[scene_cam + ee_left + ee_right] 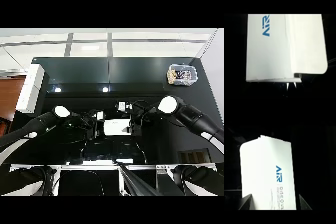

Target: Fold the box and place the chain.

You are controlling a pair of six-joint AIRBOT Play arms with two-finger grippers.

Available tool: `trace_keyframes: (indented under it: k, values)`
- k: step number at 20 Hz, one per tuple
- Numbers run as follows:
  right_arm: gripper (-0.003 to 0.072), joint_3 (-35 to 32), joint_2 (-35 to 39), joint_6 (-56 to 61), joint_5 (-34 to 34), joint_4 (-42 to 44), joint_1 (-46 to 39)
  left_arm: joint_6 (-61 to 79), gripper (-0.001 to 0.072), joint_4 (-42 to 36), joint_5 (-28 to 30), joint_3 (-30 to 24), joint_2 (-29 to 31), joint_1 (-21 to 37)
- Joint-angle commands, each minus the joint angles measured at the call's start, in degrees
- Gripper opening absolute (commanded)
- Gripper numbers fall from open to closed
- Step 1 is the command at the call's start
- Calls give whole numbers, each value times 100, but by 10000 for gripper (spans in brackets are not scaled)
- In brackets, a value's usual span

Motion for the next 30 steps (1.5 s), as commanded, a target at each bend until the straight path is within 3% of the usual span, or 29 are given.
trace_keyframes:
  k: [1, 10, 11, 13, 14, 15, 18, 19, 30]
  values:
    - [709, 0, -205, -293, -52, 219, 111, -4, 405, 0, 0, 2, -2, -2]
    - [699, 2, -358, -275, -389, -74, 203, -4, 405, 0, 0, 2, -2, -2]
    - [587, 2, -356, -275, -378, -74, 205, -4, 405, 0, 0, 2, -2, -2]
    - [457, 2, -332, -190, -369, -72, 205, -4, 405, 0, 0, 2, -2, -2]
    - [457, 2, -306, -186, -365, -72, 205, -4, 405, 0, 0, 2, -2, -2]
    - [358, 4, -267, -162, -363, -72, 205, -4, 405, 0, 0, 2, -2, -2]
    - [348, 7, -116, -31, -363, -72, 205, -4, 405, 0, 0, 2, -2, -2]
    - [250, 7, -66, 63, -356, -74, 205, -4, 405, 0, 0, 2, -2, -2]
    - [239, -20, -15, 133, -173, -136, 208, -4, 405, 0, 0, 2, -2, -2]
